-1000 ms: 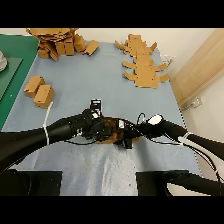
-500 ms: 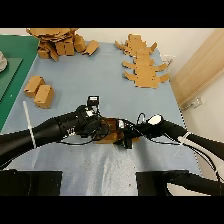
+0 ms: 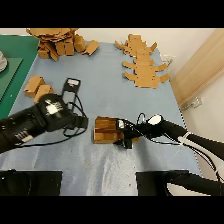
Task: Fold the box.
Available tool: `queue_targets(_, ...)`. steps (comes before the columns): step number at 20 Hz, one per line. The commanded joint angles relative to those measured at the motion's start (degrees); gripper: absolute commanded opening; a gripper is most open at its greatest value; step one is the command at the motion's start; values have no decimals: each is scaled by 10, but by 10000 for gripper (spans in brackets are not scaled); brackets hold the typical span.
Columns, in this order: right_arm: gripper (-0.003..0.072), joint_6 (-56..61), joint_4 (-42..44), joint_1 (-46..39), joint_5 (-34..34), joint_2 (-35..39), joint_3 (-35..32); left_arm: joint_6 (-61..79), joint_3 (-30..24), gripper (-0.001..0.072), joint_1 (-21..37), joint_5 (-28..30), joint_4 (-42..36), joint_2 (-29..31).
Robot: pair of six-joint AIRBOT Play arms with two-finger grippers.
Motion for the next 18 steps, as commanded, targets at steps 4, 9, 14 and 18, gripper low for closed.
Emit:
queue_targets(4,460,0,0,0,-3,0,0,563,-89,14,316,321,-206,13)
queue_targets(9,460,0,0,0,-14,0,0,1341,-40,15,557,168,-922,-167)
queue_targets(14,461,0,0,0,-37,0,0,1447,-31,13,524,60,-921,-196)
queue_targets(18,461,0,0,0,-38,0,0,1582,-234,12,483,94,-950,-97)
